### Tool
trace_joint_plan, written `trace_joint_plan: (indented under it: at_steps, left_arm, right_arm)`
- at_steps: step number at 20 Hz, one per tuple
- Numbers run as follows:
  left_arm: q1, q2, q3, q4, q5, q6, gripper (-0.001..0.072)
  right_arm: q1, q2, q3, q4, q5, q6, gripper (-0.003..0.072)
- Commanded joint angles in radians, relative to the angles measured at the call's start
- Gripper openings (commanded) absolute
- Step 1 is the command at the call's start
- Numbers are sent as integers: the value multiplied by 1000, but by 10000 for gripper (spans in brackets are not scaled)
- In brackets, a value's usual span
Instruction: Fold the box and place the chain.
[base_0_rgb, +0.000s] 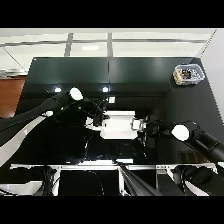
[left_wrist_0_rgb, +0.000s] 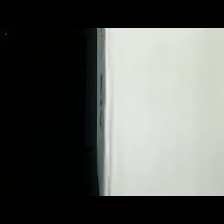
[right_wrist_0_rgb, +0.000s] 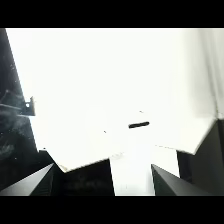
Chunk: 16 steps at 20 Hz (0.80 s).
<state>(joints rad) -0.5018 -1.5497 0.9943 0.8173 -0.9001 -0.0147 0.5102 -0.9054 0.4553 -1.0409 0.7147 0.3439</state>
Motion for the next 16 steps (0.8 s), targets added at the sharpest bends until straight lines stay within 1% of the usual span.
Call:
trace_joint_plan:
  at_steps: [1, 3, 5, 8, 9, 12, 16]
  left_arm:
    - [0, -1, -1, 1, -1, -1, 23]
    - [0, -1, -1, 1, -1, -1, 23]
    - [0, -1, -1, 1, -1, -1, 23]
    - [0, -1, -1, 1, -1, -1, 23]
    - [0, -1, -1, 1, -1, -1, 24]
    - [0, -1, -1, 1, -1, -1, 23]
    - [0, -1, -1, 1, -1, -1, 23]
  right_arm:
    - [20, -26, -2, 2, -1, -46, 710]
    - [48, -58, -2, 20, -18, -47, 710]
    - [89, -88, -2, 66, -86, -47, 710]
    - [131, -97, 0, 80, -186, -47, 710]
    - [132, -97, 3, 78, -189, -47, 711]
    - [124, -97, 29, -8, -172, -46, 710]
    - [60, -97, 85, 16, -117, -47, 711]
